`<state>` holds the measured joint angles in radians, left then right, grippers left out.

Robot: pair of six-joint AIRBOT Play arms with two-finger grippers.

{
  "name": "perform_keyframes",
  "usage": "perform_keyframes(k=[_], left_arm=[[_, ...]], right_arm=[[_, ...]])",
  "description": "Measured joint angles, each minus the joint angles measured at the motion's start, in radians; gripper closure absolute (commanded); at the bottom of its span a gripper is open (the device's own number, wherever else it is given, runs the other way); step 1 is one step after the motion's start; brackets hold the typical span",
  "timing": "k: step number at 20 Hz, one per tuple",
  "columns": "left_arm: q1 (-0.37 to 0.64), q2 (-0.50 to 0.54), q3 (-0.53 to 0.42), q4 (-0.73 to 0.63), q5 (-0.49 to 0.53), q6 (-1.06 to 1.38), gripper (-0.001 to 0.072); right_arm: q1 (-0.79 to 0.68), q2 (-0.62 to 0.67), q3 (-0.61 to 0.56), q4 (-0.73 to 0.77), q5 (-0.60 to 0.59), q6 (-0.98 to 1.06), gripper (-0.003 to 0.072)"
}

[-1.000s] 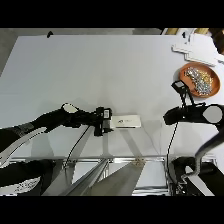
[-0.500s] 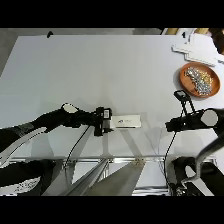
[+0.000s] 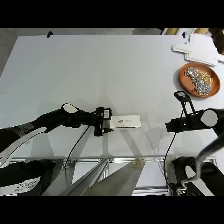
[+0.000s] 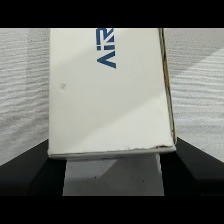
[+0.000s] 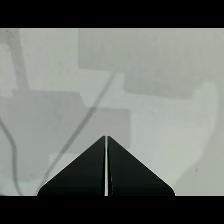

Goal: Fold the box and place the chain.

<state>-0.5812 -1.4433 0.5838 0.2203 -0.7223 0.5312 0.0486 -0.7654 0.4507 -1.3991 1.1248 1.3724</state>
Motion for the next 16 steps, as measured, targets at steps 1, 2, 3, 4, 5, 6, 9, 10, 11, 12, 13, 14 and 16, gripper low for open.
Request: perform_keyframes(k=[1,2,3,4,5,6,9,10,11,12,13,14,16], left_arm=[[0.001,0.003,0.0,0.002,0.001,0.0,0.0695],[0.002,0.011,0.0,0.008,0.008,-0.012,0.0695],[0.004,0.029,0.0,0.016,0.016,-0.045,0.0696],[0.008,0.055,0.0,0.033,0.016,-0.09,0.0696],[0.018,0.092,0.0,0.066,0.017,-0.151,0.0696],[0.034,0.134,-0.001,0.111,0.022,-0.218,0.0696],[0.126,0.3,-0.001,0.28,0.045,-0.49,0.0695],[0.169,0.357,-0.001,0.322,0.053,-0.59,0.0695],[0.224,0.419,-0.001,0.362,0.067,-0.7,0.0695],[0.278,0.474,-0.001,0.398,0.075,-0.792,0.0696],[0.34,0.528,-0.001,0.445,0.076,-0.882,0.0696],[0.405,0.575,-0.001,0.496,0.078,-0.968,0.0696],[0.527,0.637,-0.001,0.618,0.091,-1.137,0.067]], right_arm=[[0.0,0.0,0.0,0.0,0.0,0.0,0.067],[0.0,0.0,0.0,0.0,0.0,0.0,0.067],[0.0,0.0,0.0,0.0,0.0,0.0,0.067],[0.0,0.0,0.0,0.0,0.0,0.0,0.067],[0.0,0.0,0.0,0.0,0.0,0.0,0.067],[0.0,0.0,0.0,0.0,0.0,0.0,0.067],[0.0,0.0,0.0,0.0,0.001,0.0,0.067],[0.0,0.0,0.0,0.0,0.001,0.0,0.067],[0.0,0.0,0.0,0.0,0.001,0.0,0.067],[0.0,0.0,0.0,0.0,0.001,0.0,0.067],[0.0,0.0,0.0,0.0,0.001,0.0,0.067],[0.0,0.0,0.0,0.0,0.001,0.0,0.067],[0.0,0.0,0.0,0.0,0.001,0.0,0.067]])
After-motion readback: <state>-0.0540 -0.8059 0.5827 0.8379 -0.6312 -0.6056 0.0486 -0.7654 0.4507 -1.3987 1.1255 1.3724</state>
